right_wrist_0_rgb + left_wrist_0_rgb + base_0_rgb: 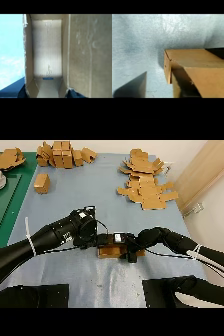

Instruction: Fold the box.

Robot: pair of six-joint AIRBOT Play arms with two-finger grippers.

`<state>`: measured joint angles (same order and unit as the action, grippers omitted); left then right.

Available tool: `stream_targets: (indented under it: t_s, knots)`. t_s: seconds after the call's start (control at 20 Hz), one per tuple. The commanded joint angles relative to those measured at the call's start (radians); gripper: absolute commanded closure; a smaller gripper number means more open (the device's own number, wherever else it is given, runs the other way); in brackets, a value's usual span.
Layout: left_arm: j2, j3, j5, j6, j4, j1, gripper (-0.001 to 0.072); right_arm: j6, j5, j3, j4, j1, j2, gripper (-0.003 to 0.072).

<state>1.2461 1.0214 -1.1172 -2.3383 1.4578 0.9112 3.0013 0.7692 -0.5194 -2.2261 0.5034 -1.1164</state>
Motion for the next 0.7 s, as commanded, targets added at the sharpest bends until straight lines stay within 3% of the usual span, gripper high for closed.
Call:
stream_targets:
  t_s: [0.0,0.1,0.25,0.4,0.55,0.65]
  knots:
    - [-0.01,0.0,-0.023,0.037,0.004,-0.005,0.0694,0.0,0.0,0.0,0.0,0.0,0.0,0.0182]
    - [-0.027,0.0,-0.071,0.054,0.039,-0.008,0.0696,0.0,0.0,0.0,0.0,0.0,0.0,0.0182]
    - [-0.058,-0.01,-0.234,0.084,0.168,-0.032,0.0696,0.0,0.0,0.0,0.0,0.0,0.0,0.0182]
    - [-0.111,-0.099,-0.227,0.279,0.158,-0.152,0.0697,0.0,0.0,0.0,0.0,0.0,0.0,0.0182]
    - [-0.116,-0.208,-0.101,0.747,-0.031,-0.422,0.0697,0.0,0.0,0.0,0.002,0.0,0.0,0.0182]
    - [-0.081,-0.227,-0.041,1.292,-0.323,-0.622,0.0697,0.0,-0.001,0.0,0.006,0.0,0.0,0.0183]
